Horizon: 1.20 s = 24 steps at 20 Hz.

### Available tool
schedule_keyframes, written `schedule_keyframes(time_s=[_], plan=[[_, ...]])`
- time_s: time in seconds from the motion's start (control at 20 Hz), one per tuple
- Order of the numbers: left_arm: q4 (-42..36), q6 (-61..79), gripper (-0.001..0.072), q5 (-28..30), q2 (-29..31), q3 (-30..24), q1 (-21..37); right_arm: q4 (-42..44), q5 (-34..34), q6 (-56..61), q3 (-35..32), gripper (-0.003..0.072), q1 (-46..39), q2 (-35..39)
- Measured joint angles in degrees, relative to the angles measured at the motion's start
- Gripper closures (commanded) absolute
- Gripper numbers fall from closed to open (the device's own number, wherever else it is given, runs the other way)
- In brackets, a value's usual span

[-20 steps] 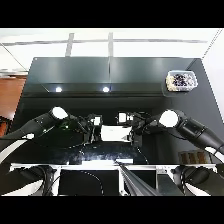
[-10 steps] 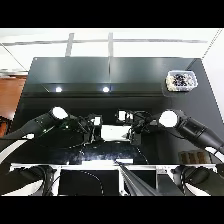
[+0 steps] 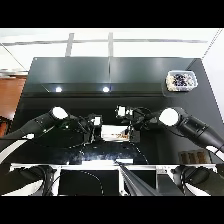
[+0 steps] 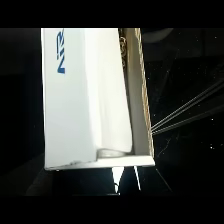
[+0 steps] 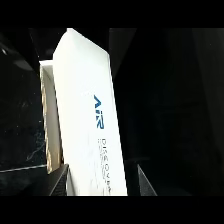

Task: Fold the box and place the chain.

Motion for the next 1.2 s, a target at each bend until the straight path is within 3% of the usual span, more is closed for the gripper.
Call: schedule_keyframes(time_s=[0.5, 0.55, 0.6, 1.2], plan=[[0.1, 0.0, 0.0311, -0.1, 0.0, 0.0, 0.0, -0.5, 2.6, 0.8, 0.0, 0.0223, 0.0, -0.1], [0.0, 0.0, 0.0311, -0.1, 0.0, 0.0, 0.0, -0.6, 2.6, 0.8, 0.0, 0.0348, 0.0, -0.2], [0.0, 0.0, 0.0311, -0.1, 0.0, 0.0, 0.0, -0.6, 2.7, 0.9, -0.1, 0.0375, 0.1, -0.2], [0.0, 0.0, 0.0311, 0.0, 0.0, 0.0, 0.0, -0.9, 4.2, 1.0, -0.1, 0.0373, 0.2, -0.4]])
